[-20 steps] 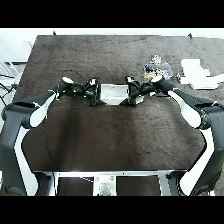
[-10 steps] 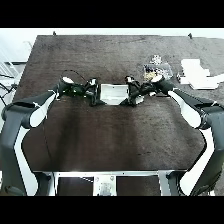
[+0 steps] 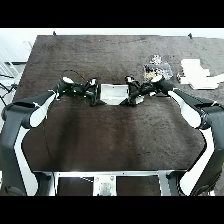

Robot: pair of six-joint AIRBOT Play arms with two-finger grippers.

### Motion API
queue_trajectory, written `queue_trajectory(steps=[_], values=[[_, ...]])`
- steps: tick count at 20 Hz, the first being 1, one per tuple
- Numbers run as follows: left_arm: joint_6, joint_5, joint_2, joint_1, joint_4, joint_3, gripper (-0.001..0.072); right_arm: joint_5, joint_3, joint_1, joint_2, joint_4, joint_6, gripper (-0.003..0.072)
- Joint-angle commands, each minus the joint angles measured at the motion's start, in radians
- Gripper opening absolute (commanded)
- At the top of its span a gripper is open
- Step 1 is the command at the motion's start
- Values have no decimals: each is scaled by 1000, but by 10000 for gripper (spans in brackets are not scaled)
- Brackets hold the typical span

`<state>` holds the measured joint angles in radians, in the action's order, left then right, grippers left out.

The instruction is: Fold the box and place the chain.

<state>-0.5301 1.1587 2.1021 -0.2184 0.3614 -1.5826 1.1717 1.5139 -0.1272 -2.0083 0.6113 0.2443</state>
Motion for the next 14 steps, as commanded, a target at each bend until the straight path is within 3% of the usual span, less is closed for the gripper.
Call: queue_trajectory(steps=[1, 14], values=[[0, 10, 0, 1, -3, 0, 462, 0, 0, 0, 0, 0, 0, 584], [0, 10, 0, 1, -3, 0, 461, 0, 0, 0, 0, 0, 0, 584]])
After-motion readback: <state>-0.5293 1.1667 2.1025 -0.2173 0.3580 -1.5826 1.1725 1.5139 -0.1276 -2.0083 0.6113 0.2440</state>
